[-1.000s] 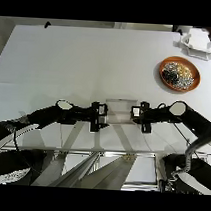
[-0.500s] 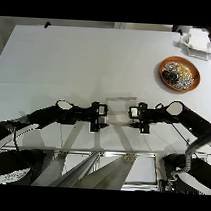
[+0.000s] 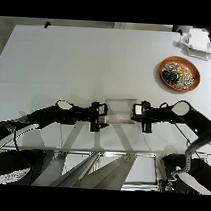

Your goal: Fold the box and place the chain.

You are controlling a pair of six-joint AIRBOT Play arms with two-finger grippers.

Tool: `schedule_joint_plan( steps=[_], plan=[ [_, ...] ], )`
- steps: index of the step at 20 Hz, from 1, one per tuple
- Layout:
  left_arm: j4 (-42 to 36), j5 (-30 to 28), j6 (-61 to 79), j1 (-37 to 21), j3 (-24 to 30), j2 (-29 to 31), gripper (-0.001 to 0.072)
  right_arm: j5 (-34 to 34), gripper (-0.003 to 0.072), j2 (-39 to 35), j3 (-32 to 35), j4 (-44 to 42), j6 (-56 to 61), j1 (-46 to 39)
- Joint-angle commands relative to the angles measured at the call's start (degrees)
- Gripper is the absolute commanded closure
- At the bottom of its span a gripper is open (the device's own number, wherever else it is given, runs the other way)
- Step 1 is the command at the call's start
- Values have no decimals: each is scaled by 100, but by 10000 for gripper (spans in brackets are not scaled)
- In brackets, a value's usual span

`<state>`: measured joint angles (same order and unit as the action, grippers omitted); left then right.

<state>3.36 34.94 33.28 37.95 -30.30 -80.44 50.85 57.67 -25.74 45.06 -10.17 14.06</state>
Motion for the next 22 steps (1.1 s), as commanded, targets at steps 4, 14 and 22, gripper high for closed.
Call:
schedule_joint_plan(
  steps=[4,14,22],
  plan=[
    [9,0,9,0,0,4,559,391,673,-1290,-2,968,2577,-1462],
    [9,0,9,0,0,4,559,393,673,-918,0,2267,7053,-2444],
    [9,2,9,0,0,4,559,765,677,81,0,1314,6959,-2291]
  ],
)
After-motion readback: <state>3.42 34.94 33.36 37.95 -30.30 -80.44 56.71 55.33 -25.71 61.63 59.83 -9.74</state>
